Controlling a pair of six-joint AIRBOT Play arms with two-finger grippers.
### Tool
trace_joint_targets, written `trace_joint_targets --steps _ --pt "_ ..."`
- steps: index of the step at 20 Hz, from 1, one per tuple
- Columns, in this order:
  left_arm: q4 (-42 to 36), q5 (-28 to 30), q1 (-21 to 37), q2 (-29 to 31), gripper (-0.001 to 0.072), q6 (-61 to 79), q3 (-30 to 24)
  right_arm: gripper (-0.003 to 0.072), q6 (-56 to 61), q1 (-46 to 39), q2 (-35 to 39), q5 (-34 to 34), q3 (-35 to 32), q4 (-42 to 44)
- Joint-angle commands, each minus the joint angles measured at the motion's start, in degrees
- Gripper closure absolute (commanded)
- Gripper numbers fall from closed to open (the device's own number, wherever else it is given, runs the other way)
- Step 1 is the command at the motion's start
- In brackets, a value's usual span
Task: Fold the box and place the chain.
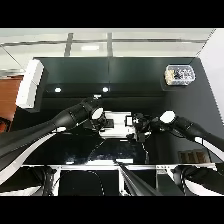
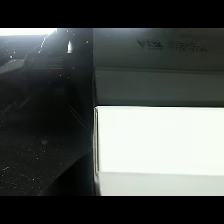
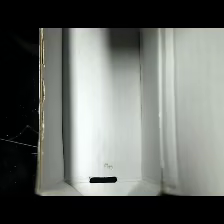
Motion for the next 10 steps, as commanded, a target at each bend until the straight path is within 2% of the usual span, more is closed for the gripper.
trace_joint_targets --steps 1,9,10 --pt "0.09 0.13 0.02 -0.02 0.0685 0.13 0.02 -0.0012 1.51 0.02 0.35 0.13 0.0 -0.02" --pt "0.07 0.2 0.02 -0.02 0.0684 1.38 0.04 -0.0004 5.38 0.0 7.17 0.46 0.0 -10.08" --pt "0.07 0.7 0.02 -0.02 0.0684 1.38 0.02 0.0034 5.38 0.02 7.17 0.52 0.0 -10.56"
